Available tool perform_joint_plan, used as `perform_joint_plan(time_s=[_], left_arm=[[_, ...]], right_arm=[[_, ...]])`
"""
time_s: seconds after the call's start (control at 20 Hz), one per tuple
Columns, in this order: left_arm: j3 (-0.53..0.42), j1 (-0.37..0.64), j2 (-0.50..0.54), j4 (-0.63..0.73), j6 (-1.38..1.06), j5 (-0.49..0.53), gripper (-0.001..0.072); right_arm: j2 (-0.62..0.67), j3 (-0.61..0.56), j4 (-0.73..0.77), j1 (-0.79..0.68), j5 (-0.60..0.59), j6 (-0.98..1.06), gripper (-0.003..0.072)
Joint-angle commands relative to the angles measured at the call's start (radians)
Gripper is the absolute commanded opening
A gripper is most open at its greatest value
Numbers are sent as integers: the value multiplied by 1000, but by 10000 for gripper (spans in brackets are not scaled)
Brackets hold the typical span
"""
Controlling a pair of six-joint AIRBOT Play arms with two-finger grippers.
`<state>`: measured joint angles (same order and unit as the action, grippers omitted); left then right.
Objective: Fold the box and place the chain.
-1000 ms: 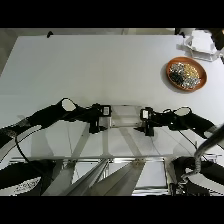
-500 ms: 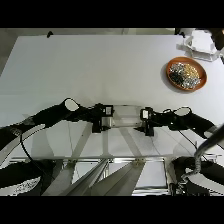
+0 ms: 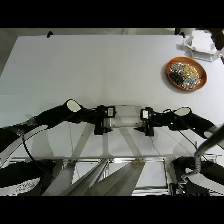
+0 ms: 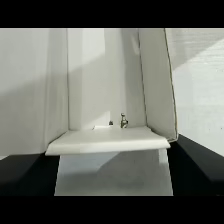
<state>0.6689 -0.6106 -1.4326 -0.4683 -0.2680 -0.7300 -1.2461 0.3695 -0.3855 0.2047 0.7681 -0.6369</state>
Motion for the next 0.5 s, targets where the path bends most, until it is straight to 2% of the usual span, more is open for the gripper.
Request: perform_joint_plan(time_s=[0.0, 0.45], left_arm=[[1, -3, -6, 35, -2, 5, 704], [0, -11, -6, 69, -2, 35, 695]], right_arm=[[0, 1, 0, 0, 0, 0, 323], [0, 1, 0, 0, 0, 0, 323]])
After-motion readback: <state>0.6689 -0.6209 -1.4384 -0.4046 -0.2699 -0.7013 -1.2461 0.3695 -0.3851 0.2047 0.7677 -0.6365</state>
